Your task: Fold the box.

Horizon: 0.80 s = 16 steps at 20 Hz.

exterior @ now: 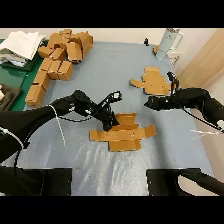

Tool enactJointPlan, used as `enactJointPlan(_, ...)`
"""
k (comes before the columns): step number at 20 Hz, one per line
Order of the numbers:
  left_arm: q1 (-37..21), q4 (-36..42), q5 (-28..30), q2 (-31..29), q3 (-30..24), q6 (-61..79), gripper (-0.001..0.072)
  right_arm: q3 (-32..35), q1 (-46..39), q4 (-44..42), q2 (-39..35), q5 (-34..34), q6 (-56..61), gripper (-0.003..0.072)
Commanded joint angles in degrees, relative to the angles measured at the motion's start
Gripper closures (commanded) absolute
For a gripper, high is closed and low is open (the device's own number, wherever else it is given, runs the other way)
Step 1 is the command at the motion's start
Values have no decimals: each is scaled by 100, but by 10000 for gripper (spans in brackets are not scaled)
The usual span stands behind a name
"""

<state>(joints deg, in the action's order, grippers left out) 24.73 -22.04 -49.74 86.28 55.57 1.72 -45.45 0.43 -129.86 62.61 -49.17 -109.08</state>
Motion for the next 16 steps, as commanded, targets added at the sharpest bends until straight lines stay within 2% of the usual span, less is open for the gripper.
enactJointPlan(1, 37, -170, -66, 4, -4, -136, 697, 0, 4, 2, 7, -44, -2, 682)
enactJointPlan(7, 17, -284, 22, 4, -2, -173, 694, 0, 358, 413, -22, -389, 57, 683)
enactJointPlan(8, 17, -286, 24, 4, -2, -173, 694, 0, 501, 789, -70, -566, 374, 683)
enactJointPlan(12, 20, -282, 24, 4, -2, -170, 694, 2, 1421, 3672, -702, -1499, 2446, 683)
enactJointPlan(13, 20, -282, 22, 4, -2, -170, 694, 35, 1753, 4052, -964, -1722, 2553, 684)
enactJointPlan(16, 20, -282, 24, 4, -2, -170, 694, 584, 2997, 4164, -1849, -1814, 2481, 683)
